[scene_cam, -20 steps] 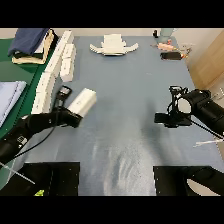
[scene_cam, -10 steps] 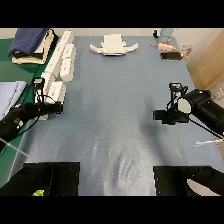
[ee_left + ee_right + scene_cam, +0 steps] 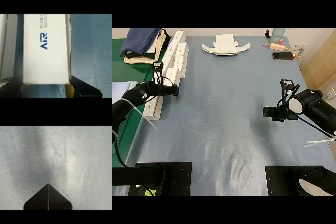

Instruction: Fold the box.

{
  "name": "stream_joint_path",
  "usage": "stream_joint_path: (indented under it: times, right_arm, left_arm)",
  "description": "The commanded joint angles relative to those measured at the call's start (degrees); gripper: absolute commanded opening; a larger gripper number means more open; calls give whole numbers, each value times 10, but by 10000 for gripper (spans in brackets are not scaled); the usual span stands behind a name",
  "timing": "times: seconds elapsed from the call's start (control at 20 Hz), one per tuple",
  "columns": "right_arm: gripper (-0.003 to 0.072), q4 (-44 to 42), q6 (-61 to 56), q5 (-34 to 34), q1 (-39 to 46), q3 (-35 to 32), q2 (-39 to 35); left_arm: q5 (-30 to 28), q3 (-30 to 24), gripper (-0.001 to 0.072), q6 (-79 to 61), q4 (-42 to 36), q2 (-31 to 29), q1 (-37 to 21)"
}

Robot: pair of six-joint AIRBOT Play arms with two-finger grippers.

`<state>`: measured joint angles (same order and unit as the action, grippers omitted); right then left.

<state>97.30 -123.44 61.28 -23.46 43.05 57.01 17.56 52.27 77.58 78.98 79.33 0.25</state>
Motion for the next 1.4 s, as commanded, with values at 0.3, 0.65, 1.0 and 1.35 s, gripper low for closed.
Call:
stream_joint_path:
  times: [0.3,0.65,1.0,1.35]
  right_arm:
    - [5,0,0,-22,0,0,23]
    - [5,0,0,-23,0,0,23]
    - [5,0,0,-26,0,0,23]
    - [5,0,0,-51,0,0,23]
  left_arm:
    - [13,126,521,-2,-5,114,2]
    - [20,134,521,-43,-6,117,8]
    - [32,194,521,-43,-6,176,6]
    - [15,237,521,-43,-5,212,2]
